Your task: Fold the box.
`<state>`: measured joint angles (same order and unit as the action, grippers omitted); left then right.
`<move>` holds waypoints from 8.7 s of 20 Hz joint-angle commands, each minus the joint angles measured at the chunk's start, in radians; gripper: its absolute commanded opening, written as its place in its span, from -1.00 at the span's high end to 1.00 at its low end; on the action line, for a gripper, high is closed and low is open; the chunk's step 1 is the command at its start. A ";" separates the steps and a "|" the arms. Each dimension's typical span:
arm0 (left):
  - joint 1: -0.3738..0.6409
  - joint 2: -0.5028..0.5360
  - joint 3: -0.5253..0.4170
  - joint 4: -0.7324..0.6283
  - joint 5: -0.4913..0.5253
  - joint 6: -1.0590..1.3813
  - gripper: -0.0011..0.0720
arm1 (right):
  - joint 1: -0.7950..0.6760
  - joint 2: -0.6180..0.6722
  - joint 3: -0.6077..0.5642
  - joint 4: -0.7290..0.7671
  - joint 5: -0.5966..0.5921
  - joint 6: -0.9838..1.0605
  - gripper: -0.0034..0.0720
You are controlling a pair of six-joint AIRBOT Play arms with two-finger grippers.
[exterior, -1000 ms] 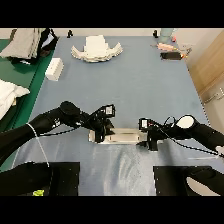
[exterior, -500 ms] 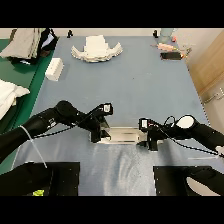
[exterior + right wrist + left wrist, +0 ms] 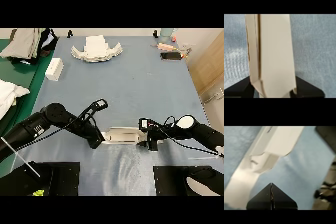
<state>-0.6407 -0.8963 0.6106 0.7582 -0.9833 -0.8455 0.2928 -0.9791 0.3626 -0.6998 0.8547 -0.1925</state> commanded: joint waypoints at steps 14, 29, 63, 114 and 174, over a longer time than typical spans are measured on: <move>-0.022 -0.325 0.152 -0.217 0.350 -0.586 0.93 | 0.000 0.001 0.000 0.000 0.000 0.000 -0.53; -0.028 -0.420 0.169 -0.257 0.249 -0.555 0.94 | 0.000 0.001 0.000 0.000 0.000 0.000 -0.53; 0.102 -0.085 -0.173 -0.220 0.174 1.041 -0.90 | 0.000 0.001 0.000 -0.007 0.000 0.000 -0.53; 0.025 0.412 -0.165 0.379 0.063 -0.592 0.93 | 0.000 0.001 0.000 -0.007 0.000 0.000 -0.53; -0.071 0.050 -0.154 -0.026 0.371 -0.667 -0.34 | 0.000 0.001 0.000 -0.007 0.000 0.000 -0.53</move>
<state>-0.7097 -0.8330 0.4465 0.7429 -0.6079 -1.5047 0.2928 -0.9791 0.3618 -0.7071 0.8551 -0.1925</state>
